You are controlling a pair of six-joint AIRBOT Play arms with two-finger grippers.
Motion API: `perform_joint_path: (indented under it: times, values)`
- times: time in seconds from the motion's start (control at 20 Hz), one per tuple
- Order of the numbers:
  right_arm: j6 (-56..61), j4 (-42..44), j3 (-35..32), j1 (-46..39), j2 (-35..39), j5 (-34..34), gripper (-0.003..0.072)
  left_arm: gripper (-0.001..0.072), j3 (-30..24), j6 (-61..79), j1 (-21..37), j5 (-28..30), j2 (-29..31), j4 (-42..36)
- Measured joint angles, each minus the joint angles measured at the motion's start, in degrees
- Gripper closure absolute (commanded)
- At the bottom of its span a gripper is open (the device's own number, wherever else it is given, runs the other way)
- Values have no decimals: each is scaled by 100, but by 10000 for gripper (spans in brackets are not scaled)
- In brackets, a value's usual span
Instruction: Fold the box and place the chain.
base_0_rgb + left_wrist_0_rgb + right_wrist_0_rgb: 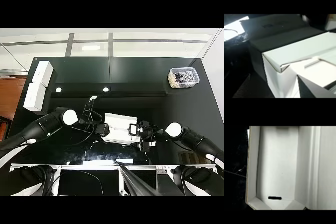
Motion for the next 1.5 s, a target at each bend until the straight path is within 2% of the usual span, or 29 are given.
perform_joint_path:
  times: [0.3,0.35,0.4,0.45,0.5,0.55,1.0,1.1,1.35,1.45,1.5]
  values:
    - [2,0,0,0,0,-4,317,38,225,-706,-243,-31,-42,468]
    - [4,0,0,0,0,-9,317,62,299,-918,-326,-103,-76,651]
    - [4,0,0,0,0,-11,317,189,393,-1180,-426,-179,-131,859]
    - [4,0,0,0,0,-11,317,249,487,-1410,-516,-275,-190,1049]
    - [4,0,0,0,0,-13,317,265,588,-1648,-608,-363,-271,1235]
    - [4,0,0,0,0,-15,317,311,675,-1847,-675,-474,-343,1379]
    - [13,-24,0,0,0,-20,317,313,1381,-2970,-1163,-1246,-1008,2240]
    - [13,-35,0,0,0,-20,317,377,1447,-3084,-1200,-1349,-1119,2310]
    - [11,-55,0,0,0,-20,317,380,1537,-3217,-1241,-1401,-1233,2367]
    - [7,-59,0,0,0,-20,317,482,1552,-3235,-1257,-1412,-1250,2358]
    - [7,-59,0,0,0,-20,317,486,1554,-3237,-1268,-1410,-1261,2347]
